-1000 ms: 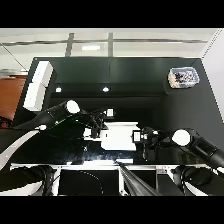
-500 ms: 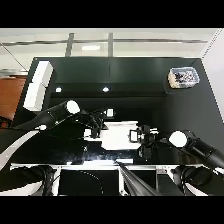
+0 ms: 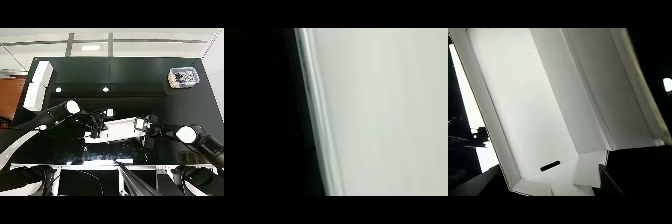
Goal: Fold the box and place the chain.
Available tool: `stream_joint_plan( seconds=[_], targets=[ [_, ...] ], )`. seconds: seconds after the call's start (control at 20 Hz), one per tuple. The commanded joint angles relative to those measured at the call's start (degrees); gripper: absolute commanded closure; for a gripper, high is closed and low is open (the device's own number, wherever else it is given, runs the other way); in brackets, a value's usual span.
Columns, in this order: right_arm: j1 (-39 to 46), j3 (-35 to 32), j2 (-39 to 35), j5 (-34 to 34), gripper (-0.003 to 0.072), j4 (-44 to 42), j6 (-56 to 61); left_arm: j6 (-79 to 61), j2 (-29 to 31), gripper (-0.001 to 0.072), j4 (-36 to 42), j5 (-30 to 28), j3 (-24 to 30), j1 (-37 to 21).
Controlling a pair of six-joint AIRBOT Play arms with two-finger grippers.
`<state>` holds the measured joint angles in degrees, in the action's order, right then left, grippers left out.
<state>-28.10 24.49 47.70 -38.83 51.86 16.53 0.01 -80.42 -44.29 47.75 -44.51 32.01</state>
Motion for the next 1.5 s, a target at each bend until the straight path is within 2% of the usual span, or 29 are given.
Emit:
stream_joint_plan(
  seconds=[0.0,0.55,0.8,0.95,1.15,1.45],
  targets=[
    [1.0,0.4,-0.3,0.4,-0.0016,0.5,0.4,0.0,0.0,0.0684,0.0,0.1,0.0,0.0],
    [1.0,0.3,-0.1,-4.2,-0.0015,-1.0,0.3,-3.3,2.3,0.0684,-1.9,-1.2,0.0,0.5],
    [-0.5,-0.6,0.0,-2.8,-0.0016,-2.4,-4.9,-4.8,2.3,0.0684,-1.9,-0.9,0.0,0.8],
    [-0.5,-0.6,0.0,1.2,-0.0016,-2.3,-4.9,-5.1,2.3,0.0684,-1.9,-0.9,0.0,0.9],
    [-0.6,-0.6,0.0,1.6,-0.0015,-2.6,-4.9,-6.1,2.3,0.0683,-1.9,-0.7,0.0,0.9],
    [-0.6,-0.6,2.9,1.6,-0.0015,-11.2,-11.6,-6.0,2.3,0.0683,-1.9,-0.8,0.0,0.9]
  ],
)
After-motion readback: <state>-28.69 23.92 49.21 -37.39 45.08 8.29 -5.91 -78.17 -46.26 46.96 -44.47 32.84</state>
